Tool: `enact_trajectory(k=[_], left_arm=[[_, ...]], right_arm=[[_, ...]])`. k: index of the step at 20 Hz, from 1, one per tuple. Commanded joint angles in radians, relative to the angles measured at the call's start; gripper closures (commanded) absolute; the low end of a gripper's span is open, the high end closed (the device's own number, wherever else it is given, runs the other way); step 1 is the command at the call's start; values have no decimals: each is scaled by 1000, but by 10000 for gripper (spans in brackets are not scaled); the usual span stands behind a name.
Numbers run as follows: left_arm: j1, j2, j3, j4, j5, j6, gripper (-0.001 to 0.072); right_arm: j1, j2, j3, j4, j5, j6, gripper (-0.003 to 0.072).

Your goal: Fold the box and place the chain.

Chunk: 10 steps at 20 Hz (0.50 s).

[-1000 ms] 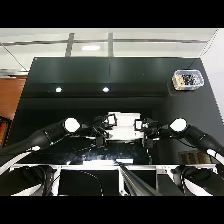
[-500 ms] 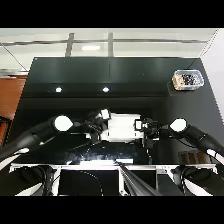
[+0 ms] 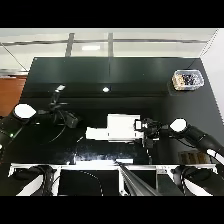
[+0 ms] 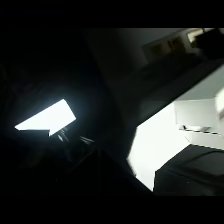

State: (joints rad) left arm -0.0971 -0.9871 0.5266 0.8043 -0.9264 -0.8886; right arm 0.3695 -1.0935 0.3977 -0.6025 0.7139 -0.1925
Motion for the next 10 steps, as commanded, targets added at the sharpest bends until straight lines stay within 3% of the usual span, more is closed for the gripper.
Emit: enact_trajectory(k=[1,6,10], left_arm=[[119,-32,-99,-9,-48,-257,678],[87,-159,-178,-129,-36,-340,678],[-16,-254,-175,-388,-32,-105,678]], right_arm=[[1,0,0,0,0,0,209],[1,0,0,0,0,1,209],[1,0,0,0,0,1,209]])
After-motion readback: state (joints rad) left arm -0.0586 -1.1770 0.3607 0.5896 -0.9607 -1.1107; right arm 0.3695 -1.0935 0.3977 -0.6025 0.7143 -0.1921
